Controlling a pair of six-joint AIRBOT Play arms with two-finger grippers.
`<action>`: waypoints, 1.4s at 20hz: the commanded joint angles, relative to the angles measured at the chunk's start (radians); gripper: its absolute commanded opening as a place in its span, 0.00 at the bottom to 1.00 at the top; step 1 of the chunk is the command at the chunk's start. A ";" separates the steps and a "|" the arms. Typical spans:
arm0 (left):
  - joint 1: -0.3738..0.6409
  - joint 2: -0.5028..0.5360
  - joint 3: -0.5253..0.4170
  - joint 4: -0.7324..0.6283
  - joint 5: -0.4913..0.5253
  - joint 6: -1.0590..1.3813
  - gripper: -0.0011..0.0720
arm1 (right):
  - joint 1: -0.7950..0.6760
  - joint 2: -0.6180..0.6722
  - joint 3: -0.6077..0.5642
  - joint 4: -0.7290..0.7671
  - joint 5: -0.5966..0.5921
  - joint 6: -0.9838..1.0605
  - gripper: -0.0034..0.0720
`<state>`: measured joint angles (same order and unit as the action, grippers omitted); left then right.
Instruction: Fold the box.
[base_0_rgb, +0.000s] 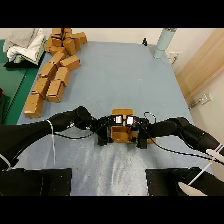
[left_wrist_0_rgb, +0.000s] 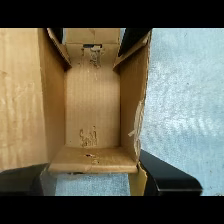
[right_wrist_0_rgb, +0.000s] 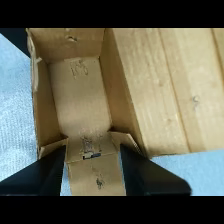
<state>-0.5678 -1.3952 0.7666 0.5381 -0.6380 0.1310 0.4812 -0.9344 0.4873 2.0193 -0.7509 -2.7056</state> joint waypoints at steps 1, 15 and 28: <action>0.000 0.000 0.001 0.000 0.000 0.000 0.72 | 0.001 -0.001 0.000 0.008 -0.002 -0.003 0.81; 0.000 0.000 0.001 0.000 0.000 0.000 0.72 | 0.001 0.059 0.002 -0.146 -0.062 0.410 0.05; 0.000 0.000 0.001 0.000 0.000 0.000 0.72 | -0.331 0.179 0.004 -0.494 -0.436 1.406 0.05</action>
<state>-0.5678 -1.3952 0.7666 0.5373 -0.6380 0.1303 0.2401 -0.7387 0.5327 1.3602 -1.1439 -1.3785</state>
